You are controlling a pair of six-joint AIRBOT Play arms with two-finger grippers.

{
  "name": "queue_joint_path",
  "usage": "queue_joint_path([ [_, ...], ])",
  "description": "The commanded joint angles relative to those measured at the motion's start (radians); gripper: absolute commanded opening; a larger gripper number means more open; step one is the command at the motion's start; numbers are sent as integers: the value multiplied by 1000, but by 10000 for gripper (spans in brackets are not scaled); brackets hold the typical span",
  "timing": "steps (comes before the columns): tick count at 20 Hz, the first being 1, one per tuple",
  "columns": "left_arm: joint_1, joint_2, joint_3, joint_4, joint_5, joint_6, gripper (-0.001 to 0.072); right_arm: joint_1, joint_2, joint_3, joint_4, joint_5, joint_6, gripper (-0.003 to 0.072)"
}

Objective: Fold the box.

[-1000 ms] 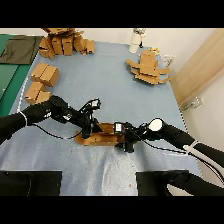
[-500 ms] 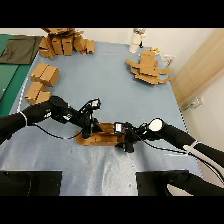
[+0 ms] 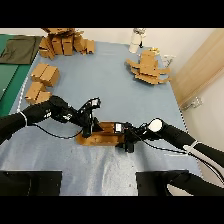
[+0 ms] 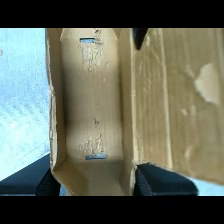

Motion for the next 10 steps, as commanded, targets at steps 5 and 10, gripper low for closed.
queue_joint_path([
  [5, 0, 0, 0, 2, 18, -26, 14, 0, 0, 0, -3, -1, 2, 417],
  [10, 0, 0, 0, -10, 13, -60, 12, 0, 0, 0, -2, -1, 2, 419],
])
